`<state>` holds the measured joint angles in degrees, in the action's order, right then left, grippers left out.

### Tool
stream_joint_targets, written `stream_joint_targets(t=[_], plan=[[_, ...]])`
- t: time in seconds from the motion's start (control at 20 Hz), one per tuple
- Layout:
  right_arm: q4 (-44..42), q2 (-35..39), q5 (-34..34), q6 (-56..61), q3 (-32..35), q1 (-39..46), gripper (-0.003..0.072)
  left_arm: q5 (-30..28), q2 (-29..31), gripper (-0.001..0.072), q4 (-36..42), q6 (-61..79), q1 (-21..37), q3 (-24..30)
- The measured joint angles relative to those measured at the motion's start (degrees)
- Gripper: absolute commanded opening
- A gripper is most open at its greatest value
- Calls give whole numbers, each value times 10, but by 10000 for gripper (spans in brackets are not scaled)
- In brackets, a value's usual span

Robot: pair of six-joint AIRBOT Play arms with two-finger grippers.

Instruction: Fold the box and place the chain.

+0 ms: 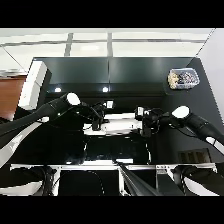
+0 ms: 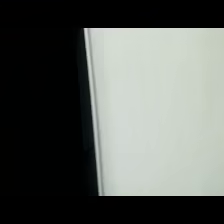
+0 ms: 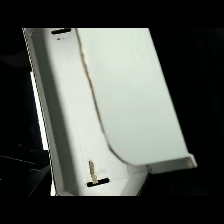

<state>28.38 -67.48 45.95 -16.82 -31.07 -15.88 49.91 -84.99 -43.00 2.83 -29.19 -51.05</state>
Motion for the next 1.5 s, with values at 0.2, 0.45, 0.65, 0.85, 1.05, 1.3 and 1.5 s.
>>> stream_joint_targets(t=[0.2,0.45,0.65,0.85,1.05,1.3,1.5], plan=[[6,-24,2,-36,0,-21,712,0,0,22,-1,1,0,0],[25,-32,-10,-40,0,-30,712,0,-3,22,0,0,0,0],[31,-35,-14,-37,0,-32,712,0,-5,23,0,0,0,0],[33,-43,-16,-31,0,-32,712,0,-5,22,0,0,0,0],[33,-47,-19,-27,0,-32,711,0,-5,23,0,0,0,0],[33,-47,-21,-24,0,-32,484,0,-5,23,-1,0,0,0],[33,-47,-22,-23,0,-32,484,0,-5,22,0,0,0,0]])
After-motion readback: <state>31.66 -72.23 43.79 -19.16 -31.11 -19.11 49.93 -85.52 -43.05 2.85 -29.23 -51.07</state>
